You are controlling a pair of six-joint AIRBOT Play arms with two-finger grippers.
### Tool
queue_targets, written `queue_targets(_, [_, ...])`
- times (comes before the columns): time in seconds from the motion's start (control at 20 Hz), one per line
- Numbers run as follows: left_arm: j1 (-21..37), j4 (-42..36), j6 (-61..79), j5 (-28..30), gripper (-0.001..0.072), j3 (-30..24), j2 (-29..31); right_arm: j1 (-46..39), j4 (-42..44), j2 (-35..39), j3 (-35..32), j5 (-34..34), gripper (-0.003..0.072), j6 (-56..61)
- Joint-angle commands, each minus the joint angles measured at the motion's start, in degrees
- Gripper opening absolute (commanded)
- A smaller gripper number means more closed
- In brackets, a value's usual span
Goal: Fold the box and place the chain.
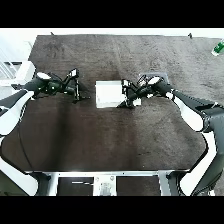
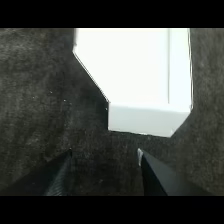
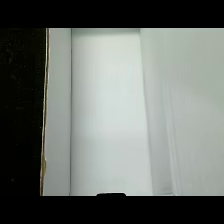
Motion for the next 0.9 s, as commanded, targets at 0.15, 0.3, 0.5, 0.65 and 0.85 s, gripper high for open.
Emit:
queue_targets(0.15, [-1.1,-0.7,0.1,-5.0,0.0720,0.3,-0.6,0.0,0.0,0.0,0.0,0.0,0.0557,0.0])
queue_targets(0.3, [-3.7,0.2,1.2,-1.4,0.0720,0.3,-0.7,0.0,0.0,0.0,0.0,0.0,0.0557,0.0])
queue_targets(0.5, [-5.9,2.8,0.4,3.8,0.0720,0.3,-0.7,0.0,0.0,0.0,0.0,0.0,0.0557,0.0])
queue_targets(0.65, [-5.9,4.1,0.5,3.5,0.0720,0.3,-0.8,0.0,0.0,0.0,0.0,0.0,0.0557,0.0])
queue_targets(0.85, [-5.9,3.7,0.5,0.3,0.0720,0.3,-0.8,0.0,0.0,0.0,0.0,0.0,0.0557,0.0])
